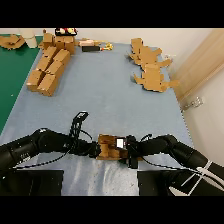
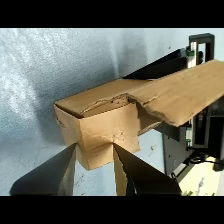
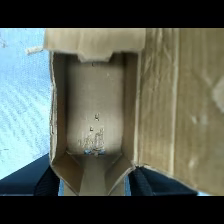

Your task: Fold the box.

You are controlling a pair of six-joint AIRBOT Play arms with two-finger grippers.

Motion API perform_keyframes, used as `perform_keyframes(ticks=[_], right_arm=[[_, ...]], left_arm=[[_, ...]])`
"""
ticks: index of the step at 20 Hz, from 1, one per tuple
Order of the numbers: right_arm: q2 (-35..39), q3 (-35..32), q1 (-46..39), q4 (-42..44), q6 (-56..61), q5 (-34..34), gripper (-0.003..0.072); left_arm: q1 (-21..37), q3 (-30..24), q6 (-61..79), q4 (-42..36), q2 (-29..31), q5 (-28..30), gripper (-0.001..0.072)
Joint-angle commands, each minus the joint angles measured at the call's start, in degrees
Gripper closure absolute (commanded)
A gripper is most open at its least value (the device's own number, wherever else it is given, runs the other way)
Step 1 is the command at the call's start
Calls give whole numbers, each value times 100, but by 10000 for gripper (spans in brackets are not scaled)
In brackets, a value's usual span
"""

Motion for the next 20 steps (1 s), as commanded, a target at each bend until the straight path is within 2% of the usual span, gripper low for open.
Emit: perform_keyframes(ticks=[1,5,11,14,20], right_arm=[[2,2,0,0,0,2,151],[2,2,0,0,2,2,151],[2,2,0,0,0,2,150],[2,2,0,0,0,7,151],[2,2,0,0,0,7,151]], left_arm=[[-326,501,-1307,1220,-317,-485,339],[-734,1038,-2507,1991,-914,-599,340],[-1207,1904,-4109,3248,-1847,-1139,340],[-1329,2079,-4623,3543,-2122,-1416,340],[-1652,2111,-5136,3731,-2498,-1425,341]])
